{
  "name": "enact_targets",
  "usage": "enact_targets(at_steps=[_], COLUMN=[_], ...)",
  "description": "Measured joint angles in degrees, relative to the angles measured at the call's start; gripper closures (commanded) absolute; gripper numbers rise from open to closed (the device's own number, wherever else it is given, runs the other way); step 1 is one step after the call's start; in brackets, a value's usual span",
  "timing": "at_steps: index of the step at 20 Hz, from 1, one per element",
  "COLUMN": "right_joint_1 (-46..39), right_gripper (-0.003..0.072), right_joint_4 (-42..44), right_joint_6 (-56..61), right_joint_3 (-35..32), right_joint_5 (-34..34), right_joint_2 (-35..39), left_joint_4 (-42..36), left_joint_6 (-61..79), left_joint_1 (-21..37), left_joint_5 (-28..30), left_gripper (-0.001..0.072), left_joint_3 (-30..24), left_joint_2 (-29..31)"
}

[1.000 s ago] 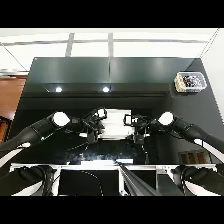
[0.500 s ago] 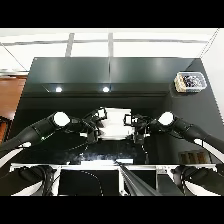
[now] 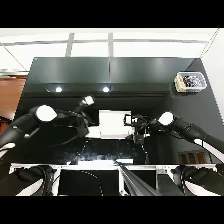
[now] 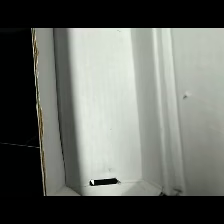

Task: Fold the box and place the chain.

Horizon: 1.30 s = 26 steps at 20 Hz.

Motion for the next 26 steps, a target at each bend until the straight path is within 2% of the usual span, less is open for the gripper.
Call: enact_targets(at_steps=[2,5,7,10,13,15,19,21,22,24,25,26], right_joint_1=[0.0,0.0,0.0,0.0,0.0,0.0,0.0,0.0,0.0,0.0,0.0,0.0], right_gripper=[0.0503,0.0503,0.0503,0.0503,0.0503,0.0503,0.0503,0.0503,0.0503,0.0503,0.0503,0.0503], right_joint_4=[0.0,0.0,0.0,0.0,0.0,0.0,0.0,0.0,0.0,0.0,0.0,0.0], right_joint_6=[0.0,0.0,0.0,0.0,0.0,0.0,0.0,0.0,0.0,0.0,0.0,0.0], right_joint_3=[0.0,0.0,0.0,0.0,0.0,0.0,0.0,0.0,0.0,0.0,0.0,0.0], right_joint_5=[0.0,0.0,0.0,0.0,0.0,0.0,0.0,0.0,0.0,0.0,0.0,0.0], right_joint_2=[0.0,0.0,0.0,0.0,0.0,0.0,0.0,0.0,0.0,0.0,0.0,0.0], left_joint_4=[5.3,9.2,6.2,-3.7,-12.1,-17.3,-23.1,-25.3,-26.7,-29.1,-30.3,-30.9], left_joint_6=[-7.2,-24.9,-32.5,-34.9,-32.6,-31.3,-29.2,-26.2,-24.0,-20.0,-18.5,-17.5], left_joint_1=[5.9,15.4,20.2,23.7,22.9,20.4,14.4,13.1,12.9,13.2,13.5,13.8], left_joint_5=[-5.2,-8.2,-9.9,-11.8,-11.2,-10.4,-6.1,-6.0,-6.6,-8.3,-8.6,-9.3], left_gripper=[0.0681,0.0680,0.0680,0.0681,0.0681,0.0682,0.0681,0.0673,0.0593,0.0350,0.0149,0.0060], left_joint_3=[0.2,-1.5,-4.0,-8.4,-10.9,-11.6,-11.7,-11.1,-10.7,-9.9,-9.3,-8.9], left_joint_2=[2.6,3.3,2.1,-2.1,-7.1,-10.2,-13.0,-13.5,-13.6,-13.8,-13.9,-13.9])
